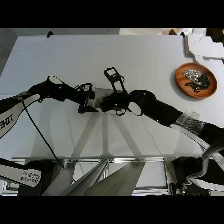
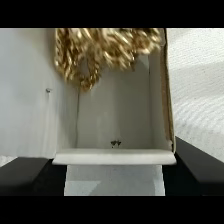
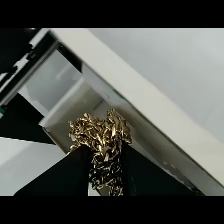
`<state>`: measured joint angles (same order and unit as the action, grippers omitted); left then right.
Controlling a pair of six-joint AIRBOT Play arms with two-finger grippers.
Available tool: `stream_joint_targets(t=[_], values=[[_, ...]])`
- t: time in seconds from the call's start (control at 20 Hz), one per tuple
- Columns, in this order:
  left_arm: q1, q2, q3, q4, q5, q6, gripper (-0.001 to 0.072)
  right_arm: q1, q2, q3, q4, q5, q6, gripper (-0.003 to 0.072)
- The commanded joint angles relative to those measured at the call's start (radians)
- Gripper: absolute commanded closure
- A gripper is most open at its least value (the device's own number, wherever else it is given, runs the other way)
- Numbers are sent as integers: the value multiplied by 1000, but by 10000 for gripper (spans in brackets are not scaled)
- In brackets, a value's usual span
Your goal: Fold the box and place the chain.
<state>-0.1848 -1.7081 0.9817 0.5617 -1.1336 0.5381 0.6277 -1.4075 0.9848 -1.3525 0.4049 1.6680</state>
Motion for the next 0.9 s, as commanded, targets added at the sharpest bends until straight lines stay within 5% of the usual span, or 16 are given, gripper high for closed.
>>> stream_joint_targets(t=[0.0, 0.45, 0.65, 0.85], values=[[0, 0, 0, 0, 0, 0, 371, 19, 0, 0, 3, -54, 0, 677], [0, 0, 0, 0, 0, 0, 371, 19, -11, 0, -6, -55, -1, 673], [0, 0, 0, 0, 0, 0, 371, 19, -11, 0, -9, -54, -1, 489], [0, 0, 0, 0, 0, 0, 371, 19, -11, 0, -9, -53, -1, 490]])
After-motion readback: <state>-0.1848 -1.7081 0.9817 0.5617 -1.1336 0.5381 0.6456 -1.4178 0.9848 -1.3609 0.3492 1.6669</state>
